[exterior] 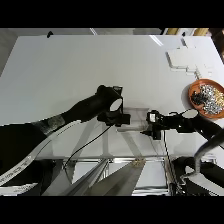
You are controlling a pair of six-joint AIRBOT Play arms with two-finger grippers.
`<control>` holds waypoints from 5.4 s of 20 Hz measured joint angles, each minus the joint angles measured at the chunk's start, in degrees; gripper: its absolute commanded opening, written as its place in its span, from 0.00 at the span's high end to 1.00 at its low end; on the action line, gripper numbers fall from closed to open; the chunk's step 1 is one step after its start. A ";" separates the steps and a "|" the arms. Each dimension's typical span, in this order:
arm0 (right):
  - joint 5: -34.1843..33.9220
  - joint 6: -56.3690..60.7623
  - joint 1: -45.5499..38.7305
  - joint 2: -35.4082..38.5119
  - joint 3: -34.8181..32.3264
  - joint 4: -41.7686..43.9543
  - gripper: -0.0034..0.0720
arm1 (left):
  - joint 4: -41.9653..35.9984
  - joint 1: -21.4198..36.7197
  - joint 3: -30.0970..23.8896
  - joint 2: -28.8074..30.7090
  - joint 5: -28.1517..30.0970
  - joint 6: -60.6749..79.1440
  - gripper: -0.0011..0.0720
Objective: Fold the box and place the chain.
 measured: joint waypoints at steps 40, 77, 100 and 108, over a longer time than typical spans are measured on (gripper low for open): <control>0.04 -0.15 -0.07 0.04 0.02 -0.20 0.41 | -56.13 11.26 -35.91 8.63 37.90 142.16 0.03; 0.02 -0.04 -0.02 0.04 0.00 0.00 0.41 | -68.43 9.16 -39.01 7.06 41.05 150.99 0.66; 0.02 0.00 -0.02 0.07 0.00 0.15 0.41 | -68.67 9.11 -39.01 6.99 41.79 151.58 0.71; -0.11 1.73 -0.02 0.39 0.00 -1.46 0.01 | -68.67 9.09 -38.99 6.97 41.97 151.69 0.71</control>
